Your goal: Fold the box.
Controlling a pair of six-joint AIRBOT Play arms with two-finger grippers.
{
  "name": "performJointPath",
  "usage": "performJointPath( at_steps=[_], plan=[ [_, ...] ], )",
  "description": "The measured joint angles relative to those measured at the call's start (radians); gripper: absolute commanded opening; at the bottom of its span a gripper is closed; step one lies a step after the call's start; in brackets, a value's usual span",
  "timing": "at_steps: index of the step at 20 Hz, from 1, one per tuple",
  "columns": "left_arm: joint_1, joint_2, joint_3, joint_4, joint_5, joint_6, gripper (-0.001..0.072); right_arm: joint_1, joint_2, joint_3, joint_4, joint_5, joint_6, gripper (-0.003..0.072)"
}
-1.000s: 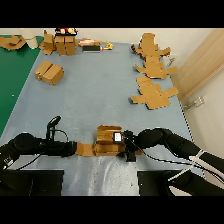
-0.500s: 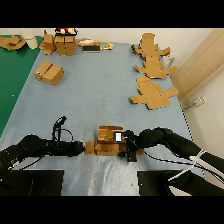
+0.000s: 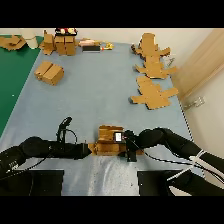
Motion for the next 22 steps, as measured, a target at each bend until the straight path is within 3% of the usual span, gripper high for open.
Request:
performJointPath(
  at_steps=[5,9,14,18,22],
  plan=[
    [0.087,0.243,0.008,0.187,-0.010,-0.193,0.0009,0.000,0.000,0.000,0.001,0.000,0.000,0.0438],
    [0.257,0.372,-0.009,0.350,-0.162,-0.349,0.0009,0.000,0.000,0.000,0.001,0.001,0.000,0.0438],
    [0.370,0.335,-0.047,0.399,-0.299,-0.350,0.0009,0.000,0.000,0.000,0.001,0.002,0.000,0.0438],
    [0.356,0.231,-0.057,0.355,-0.277,-0.282,0.0009,0.000,0.000,0.000,0.002,0.002,0.000,0.0438],
    [0.275,0.128,-0.059,0.304,-0.199,-0.245,0.0009,0.000,0.000,0.000,0.002,0.003,0.000,0.0438]
  ],
)
